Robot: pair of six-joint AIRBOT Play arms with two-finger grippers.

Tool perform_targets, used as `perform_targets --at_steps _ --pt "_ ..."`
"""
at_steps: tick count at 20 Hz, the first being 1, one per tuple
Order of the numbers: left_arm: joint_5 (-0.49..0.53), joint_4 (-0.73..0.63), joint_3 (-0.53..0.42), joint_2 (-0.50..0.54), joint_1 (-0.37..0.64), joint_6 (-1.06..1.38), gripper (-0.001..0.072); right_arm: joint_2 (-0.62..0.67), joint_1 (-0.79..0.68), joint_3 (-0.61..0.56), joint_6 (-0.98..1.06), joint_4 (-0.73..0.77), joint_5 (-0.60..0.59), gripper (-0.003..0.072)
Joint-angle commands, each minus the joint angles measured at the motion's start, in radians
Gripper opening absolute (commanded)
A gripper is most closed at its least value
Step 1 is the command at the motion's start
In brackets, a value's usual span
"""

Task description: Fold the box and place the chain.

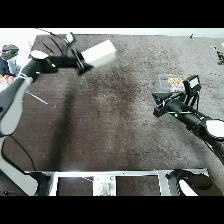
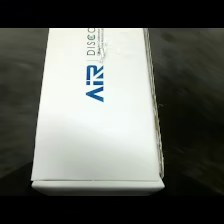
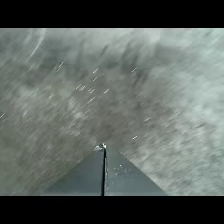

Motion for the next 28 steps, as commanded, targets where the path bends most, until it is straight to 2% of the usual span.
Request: perform_targets --at_steps 1,3,6,9,13,16,21,25,28 --pt "0.251 0.0 -0.077 0.175 0.082 -0.154 0.0006 0.042 0.0 -0.002 0.001 -0.001 -0.076 0.0011" --pt "0.343 0.003 -0.189 0.285 0.138 -0.187 0.0006 0.042 0.0 -0.002 0.001 0.0 -0.082 0.0011" --pt "0.469 0.026 -0.43 0.474 0.236 -0.239 0.0006 0.042 0.0 -0.002 0.001 0.0 -0.082 0.0011" --pt "0.479 0.036 -0.672 0.641 0.377 -0.293 0.0006 0.042 0.0 -0.002 0.001 0.0 -0.082 0.0011" --pt "0.458 0.053 -0.928 0.799 0.568 -0.292 0.0006 0.042 0.0 -0.002 0.001 -0.001 -0.082 0.0011" --pt "0.342 0.129 -1.009 0.806 0.708 -0.292 0.0006 0.042 0.0 -0.006 0.001 -0.001 -0.082 0.0011" --pt "0.383 0.231 -1.053 0.783 0.848 -0.267 0.0006 0.042 0.0 -0.053 0.001 -0.001 -0.082 0.0011" --pt "0.36 0.221 -1.053 0.655 0.856 -0.191 0.0006 0.042 0.0 -0.094 0.001 0.0 -0.082 0.0011" --pt "0.417 0.209 -1.052 0.565 0.856 -0.137 0.0006 0.042 0.0 -0.094 0.001 0.0 -0.098 0.0011"
